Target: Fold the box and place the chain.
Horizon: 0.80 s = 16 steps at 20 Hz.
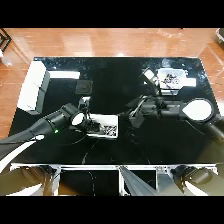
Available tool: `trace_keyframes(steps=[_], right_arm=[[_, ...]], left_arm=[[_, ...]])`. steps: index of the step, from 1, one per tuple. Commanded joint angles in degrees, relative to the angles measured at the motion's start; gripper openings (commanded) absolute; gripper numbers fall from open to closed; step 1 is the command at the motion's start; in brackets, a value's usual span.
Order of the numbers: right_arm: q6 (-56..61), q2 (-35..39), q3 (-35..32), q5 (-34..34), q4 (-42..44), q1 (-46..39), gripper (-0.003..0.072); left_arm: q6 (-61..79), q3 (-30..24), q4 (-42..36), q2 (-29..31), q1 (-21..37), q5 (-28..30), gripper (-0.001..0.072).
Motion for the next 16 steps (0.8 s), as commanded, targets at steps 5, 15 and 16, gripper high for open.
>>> trace_keyframes(steps=[5, 15, 16], right_arm=[[7.52, 0.76, 0.0, 9.18, -5.01, -7.34, 0.0688], [18.49, 0.76, 0.04, 18.93, -4.37, -7.34, 0.0688], [20.52, 0.76, 0.04, 20.37, -4.28, -7.45, 0.0688]], left_arm=[[0.02, 1.09, -0.04, 0.0, 0.02, -0.42, 0.0046], [11.87, 9.62, 0.26, 10.49, 0.02, -16.33, 0.0509], [13.77, 9.62, 0.11, 13.99, 0.0, -21.24, 0.0509]])
